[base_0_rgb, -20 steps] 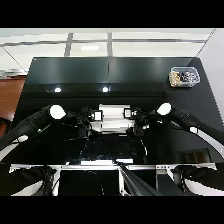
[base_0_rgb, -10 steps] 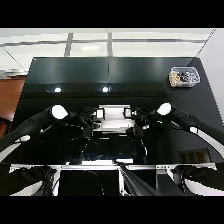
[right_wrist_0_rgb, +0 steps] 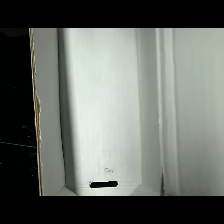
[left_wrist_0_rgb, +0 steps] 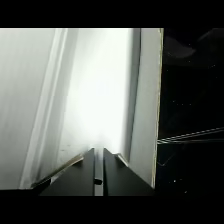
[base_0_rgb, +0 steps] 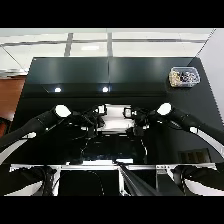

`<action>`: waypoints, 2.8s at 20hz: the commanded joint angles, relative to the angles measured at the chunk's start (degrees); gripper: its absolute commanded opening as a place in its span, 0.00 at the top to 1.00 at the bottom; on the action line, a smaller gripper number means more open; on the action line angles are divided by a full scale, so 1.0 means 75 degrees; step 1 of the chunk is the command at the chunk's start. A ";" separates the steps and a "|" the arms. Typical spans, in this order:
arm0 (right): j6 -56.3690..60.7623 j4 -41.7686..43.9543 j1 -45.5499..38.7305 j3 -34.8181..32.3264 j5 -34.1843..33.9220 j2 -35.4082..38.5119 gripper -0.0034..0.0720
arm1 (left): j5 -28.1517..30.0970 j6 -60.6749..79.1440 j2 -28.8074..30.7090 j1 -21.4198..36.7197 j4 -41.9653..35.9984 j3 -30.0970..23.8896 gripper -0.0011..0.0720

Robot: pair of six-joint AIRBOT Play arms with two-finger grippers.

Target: Fold the box and place the chain.

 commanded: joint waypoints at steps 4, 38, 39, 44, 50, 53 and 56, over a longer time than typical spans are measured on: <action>0.0009 0.0003 0.0003 0.0000 0.0000 0.0003 0.47 | 0.0006 -0.0032 -0.0058 -0.0006 -0.0149 -0.0003 0.53; 0.0009 0.0006 0.0003 0.0000 0.0003 0.0003 0.47 | -0.2495 -0.9591 -0.0755 0.2731 0.0828 -0.0079 0.95; 0.0009 0.0003 0.0003 0.0000 0.0006 0.0003 0.47 | -0.2495 -0.9547 -0.0799 0.2649 0.0816 -0.0073 0.95; 0.0009 0.0003 0.0003 0.0000 0.0003 0.0003 0.47 | -0.3080 -0.9486 -0.0807 0.2798 0.0848 0.0268 0.64; 0.0009 0.0003 0.0003 0.0000 0.0003 0.0003 0.47 | -0.3622 -0.9340 -0.0807 0.2669 0.0833 0.0924 0.06; 0.0009 0.0006 0.0003 0.0000 0.0003 0.0003 0.47 | -0.3585 -0.9340 -0.0807 0.2250 0.0828 0.1137 0.06; 0.0009 0.0006 0.0003 0.0000 0.0003 0.0003 0.47 | -0.3267 -0.9439 -0.0807 0.1795 0.0828 0.1329 0.06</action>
